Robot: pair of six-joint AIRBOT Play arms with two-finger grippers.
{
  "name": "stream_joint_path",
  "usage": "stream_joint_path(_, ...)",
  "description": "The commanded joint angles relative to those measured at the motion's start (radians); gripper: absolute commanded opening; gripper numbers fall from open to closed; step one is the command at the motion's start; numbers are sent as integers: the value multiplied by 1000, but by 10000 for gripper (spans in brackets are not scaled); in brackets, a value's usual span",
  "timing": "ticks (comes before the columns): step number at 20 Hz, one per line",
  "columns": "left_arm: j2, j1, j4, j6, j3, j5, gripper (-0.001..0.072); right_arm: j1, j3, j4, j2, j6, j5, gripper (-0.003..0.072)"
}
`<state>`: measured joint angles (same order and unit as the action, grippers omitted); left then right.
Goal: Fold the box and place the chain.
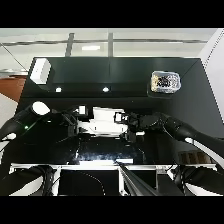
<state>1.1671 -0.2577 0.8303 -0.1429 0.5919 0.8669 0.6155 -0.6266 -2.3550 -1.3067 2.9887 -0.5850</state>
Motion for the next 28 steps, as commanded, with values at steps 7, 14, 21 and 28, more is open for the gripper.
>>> stream_joint_path(7, 51, -86, -35, -56, 1, 1, 336, 0, 0, 0, 0, 0, 0, 536)
stream_joint_path(14, 48, -84, -35, -55, 3, 1, 331, 0, 0, 0, 0, 0, 0, 536)
stream_joint_path(21, 48, -85, -36, -46, 3, -1, 331, 0, 0, 0, 0, 0, 0, 536)
stream_joint_path(28, 48, -85, -121, -28, 3, -44, 330, 0, 0, 0, 0, 0, 0, 536)
